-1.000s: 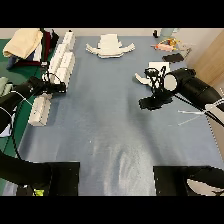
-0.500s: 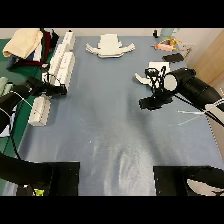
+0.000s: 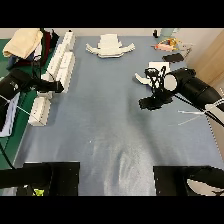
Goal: Fold the box.
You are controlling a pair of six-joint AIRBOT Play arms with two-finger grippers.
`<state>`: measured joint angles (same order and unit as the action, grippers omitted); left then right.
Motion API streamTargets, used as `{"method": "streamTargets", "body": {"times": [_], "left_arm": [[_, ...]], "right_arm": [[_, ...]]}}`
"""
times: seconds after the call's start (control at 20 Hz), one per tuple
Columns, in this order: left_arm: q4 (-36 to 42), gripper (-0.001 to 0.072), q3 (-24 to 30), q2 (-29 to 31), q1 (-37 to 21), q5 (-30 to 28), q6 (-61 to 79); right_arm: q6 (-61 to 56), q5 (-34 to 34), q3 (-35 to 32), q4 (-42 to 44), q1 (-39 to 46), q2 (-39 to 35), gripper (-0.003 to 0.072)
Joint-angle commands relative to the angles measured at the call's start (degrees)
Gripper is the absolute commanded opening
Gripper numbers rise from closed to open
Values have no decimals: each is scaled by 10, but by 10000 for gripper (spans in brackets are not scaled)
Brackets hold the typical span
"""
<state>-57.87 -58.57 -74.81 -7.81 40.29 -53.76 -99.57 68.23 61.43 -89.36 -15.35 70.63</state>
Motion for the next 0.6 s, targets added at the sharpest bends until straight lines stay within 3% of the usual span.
{"method": "streamTargets", "body": {"times": [0.0, 0.05, 0.1, 0.2, 0.4, 0.55], "left_arm": [[-1, 701, -1, 69, -1, 95, -22], [0, 700, -1, 88, 0, 122, -47], [1, 616, -1, 108, 3, 149, -68], [12, 38, -1, 140, 16, 198, -76], [14, 13, 0, 166, 104, 244, -77], [13, 14, 1, 154, 198, 219, -92]], "right_arm": [[0, 0, 0, 0, 0, 0, 5], [0, 0, 0, 0, 0, 0, 5], [0, 0, 0, 0, 0, 0, 5], [0, 0, 0, 0, 0, 0, 5], [0, 0, 0, 0, 0, 0, 5], [0, 0, 0, 0, 0, 0, 5]]}}
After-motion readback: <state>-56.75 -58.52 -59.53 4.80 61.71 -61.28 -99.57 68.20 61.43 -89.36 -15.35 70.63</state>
